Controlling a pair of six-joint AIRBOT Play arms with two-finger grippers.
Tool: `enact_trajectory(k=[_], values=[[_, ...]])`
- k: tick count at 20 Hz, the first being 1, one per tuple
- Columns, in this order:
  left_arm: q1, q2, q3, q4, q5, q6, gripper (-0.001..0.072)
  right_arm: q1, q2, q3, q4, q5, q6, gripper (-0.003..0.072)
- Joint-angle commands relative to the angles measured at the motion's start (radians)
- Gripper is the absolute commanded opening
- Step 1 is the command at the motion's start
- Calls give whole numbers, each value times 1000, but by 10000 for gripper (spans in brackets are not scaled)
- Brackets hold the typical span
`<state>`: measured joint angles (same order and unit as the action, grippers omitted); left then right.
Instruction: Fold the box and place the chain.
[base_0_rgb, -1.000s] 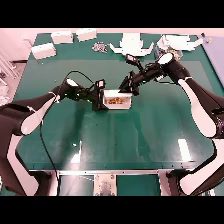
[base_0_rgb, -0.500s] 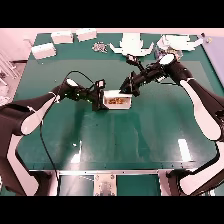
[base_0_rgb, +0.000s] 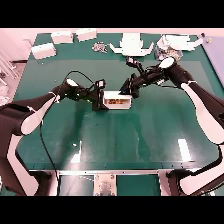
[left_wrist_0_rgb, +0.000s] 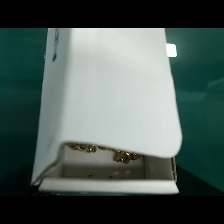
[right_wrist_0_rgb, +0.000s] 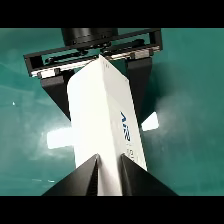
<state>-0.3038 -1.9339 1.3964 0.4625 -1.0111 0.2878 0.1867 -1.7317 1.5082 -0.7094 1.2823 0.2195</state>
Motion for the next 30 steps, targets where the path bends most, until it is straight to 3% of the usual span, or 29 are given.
enact_trajectory(k=[1,5,10,30], values=[[0,0,0,0,0,1,469,6,43,-48,1,-48,8,158],[0,0,0,0,0,1,469,5,78,-133,1,-129,5,152],[0,0,0,0,0,1,469,29,79,-154,2,-175,5,140],[0,0,0,0,0,1,469,56,87,-232,-2,-190,5,123]])
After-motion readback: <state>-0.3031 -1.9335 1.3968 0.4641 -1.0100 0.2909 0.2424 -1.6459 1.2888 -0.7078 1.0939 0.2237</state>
